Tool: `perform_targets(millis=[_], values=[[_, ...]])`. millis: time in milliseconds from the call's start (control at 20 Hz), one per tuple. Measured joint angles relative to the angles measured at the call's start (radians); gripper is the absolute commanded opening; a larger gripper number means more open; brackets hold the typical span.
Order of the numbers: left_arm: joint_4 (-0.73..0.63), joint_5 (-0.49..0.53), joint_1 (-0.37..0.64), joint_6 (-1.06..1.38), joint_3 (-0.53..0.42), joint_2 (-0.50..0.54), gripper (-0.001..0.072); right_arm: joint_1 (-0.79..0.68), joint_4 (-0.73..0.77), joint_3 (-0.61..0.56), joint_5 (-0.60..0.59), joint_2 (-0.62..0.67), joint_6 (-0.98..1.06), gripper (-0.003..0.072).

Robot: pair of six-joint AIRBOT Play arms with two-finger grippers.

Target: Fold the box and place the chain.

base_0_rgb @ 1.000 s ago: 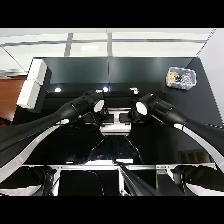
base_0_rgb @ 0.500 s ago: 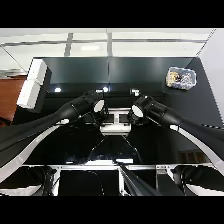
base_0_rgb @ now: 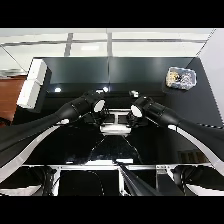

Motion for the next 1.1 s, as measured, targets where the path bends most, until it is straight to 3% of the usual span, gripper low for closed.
perform_targets(millis=[200, 300, 350, 400, 450, 500, 750, 850, 1100], values=[[0.000, -0.001, 0.000, -0.002, 0.000, 0.000, 0.0028, 0.000, 0.006, 0.000, -0.001, -0.002, 0.012, 0.0016], [0.000, -0.002, 0.000, -0.003, 0.000, 0.000, 0.0028, 0.000, 0.012, 0.000, -0.003, -0.003, 0.021, 0.0254], [0.000, -0.003, 0.000, -0.006, 0.000, 0.000, 0.0028, 0.000, 0.010, -0.001, 0.003, -0.005, 0.020, 0.0242], [0.000, -0.003, 0.000, -0.005, 0.000, 0.000, 0.0028, 0.000, 0.011, 0.000, -0.001, -0.003, 0.019, 0.0173], [0.000, -0.003, 0.000, -0.006, 0.000, 0.000, 0.0028, 0.000, 0.012, 0.000, -0.004, -0.003, 0.015, 0.0053], [0.000, -0.003, 0.000, -0.004, 0.000, 0.000, 0.0028, 0.000, 0.019, 0.000, -0.003, -0.003, 0.012, 0.0011], [0.000, -0.002, 0.000, -0.002, 0.000, 0.000, 0.0028, 0.000, 0.018, 0.000, 0.003, -0.003, 0.002, 0.0020], [0.000, -0.003, 0.000, -0.006, 0.000, 0.000, 0.0028, 0.000, 0.017, 0.000, 0.003, -0.002, 0.005, 0.0327], [0.001, -0.005, 0.000, -0.005, 0.000, 0.000, 0.0028, 0.000, 0.018, 0.013, 0.021, 0.031, -0.050, 0.0351]])
